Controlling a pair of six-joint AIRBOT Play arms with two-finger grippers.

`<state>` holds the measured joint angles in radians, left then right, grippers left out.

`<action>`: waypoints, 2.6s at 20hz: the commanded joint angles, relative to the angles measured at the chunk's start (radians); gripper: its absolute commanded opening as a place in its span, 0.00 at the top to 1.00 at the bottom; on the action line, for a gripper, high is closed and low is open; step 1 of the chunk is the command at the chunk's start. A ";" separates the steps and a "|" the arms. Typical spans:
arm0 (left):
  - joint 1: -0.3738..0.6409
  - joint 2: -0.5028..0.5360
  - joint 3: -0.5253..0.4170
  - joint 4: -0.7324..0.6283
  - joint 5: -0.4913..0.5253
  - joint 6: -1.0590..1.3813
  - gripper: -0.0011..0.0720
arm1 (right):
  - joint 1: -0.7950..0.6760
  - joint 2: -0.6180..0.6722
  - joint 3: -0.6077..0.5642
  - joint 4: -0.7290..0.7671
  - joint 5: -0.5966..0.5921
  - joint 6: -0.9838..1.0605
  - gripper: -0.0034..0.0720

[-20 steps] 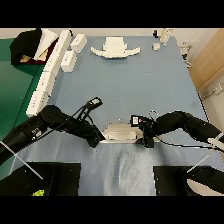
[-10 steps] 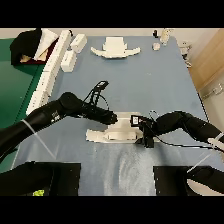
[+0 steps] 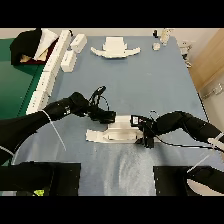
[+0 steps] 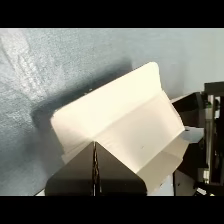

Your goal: Fold the box.

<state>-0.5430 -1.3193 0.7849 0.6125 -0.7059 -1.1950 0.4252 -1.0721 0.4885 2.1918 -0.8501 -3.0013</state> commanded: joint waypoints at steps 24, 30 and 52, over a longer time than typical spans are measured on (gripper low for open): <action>-0.257 0.649 -0.174 0.570 -0.195 0.204 0.97 | 0.001 -0.001 0.000 0.000 0.001 -0.002 0.25; -0.128 0.622 -0.267 0.446 -0.100 0.601 0.04 | 0.001 -0.001 0.000 0.000 0.000 -0.002 0.25; -0.100 0.282 -0.300 0.067 0.089 1.273 0.93 | 0.001 -0.001 0.000 0.000 0.001 -0.002 0.25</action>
<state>-0.6300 -1.0328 0.4843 0.7200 -0.6109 0.0277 0.4252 -1.0721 0.4885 2.1910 -0.8497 -3.0035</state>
